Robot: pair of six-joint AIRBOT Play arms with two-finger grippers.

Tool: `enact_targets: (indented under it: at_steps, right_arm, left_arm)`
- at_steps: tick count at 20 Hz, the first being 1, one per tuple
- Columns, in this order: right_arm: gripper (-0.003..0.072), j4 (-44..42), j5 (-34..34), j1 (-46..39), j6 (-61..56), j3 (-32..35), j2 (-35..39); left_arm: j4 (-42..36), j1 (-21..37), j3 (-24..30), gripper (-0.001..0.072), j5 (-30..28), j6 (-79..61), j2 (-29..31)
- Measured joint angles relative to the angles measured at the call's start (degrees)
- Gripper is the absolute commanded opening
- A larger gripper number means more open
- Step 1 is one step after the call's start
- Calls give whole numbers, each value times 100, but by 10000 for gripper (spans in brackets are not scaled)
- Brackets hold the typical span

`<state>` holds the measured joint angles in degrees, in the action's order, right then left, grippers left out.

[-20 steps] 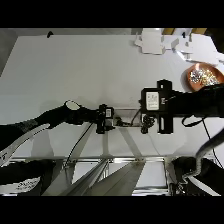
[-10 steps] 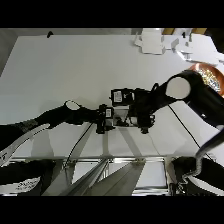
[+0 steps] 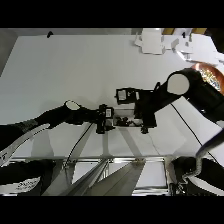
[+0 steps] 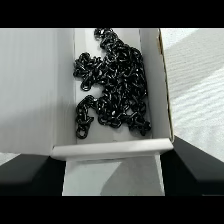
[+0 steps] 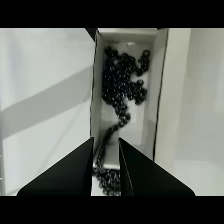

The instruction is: Fold the box and place the chain.

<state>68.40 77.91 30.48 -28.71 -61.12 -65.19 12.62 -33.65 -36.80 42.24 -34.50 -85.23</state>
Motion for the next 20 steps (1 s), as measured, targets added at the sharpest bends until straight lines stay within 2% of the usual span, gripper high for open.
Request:
enact_targets:
  at_steps: [3,6,13,17,20]
  right_arm:
    - [182,-2,155,-494,17,286,264]
    - [182,-2,175,-999,251,905,455]
    - [181,-483,-1165,-1556,1873,2404,525]
    - [181,-920,-1681,-1613,2524,2695,293]
    - [179,-1069,-1827,-1622,2756,2765,168]
  left_arm:
    - [0,0,0,133,0,2,0]
    - [0,0,0,133,0,0,0]
    - [0,0,0,133,0,0,0]
    - [0,0,0,133,2,0,0]
    - [-2,0,0,133,0,0,0]
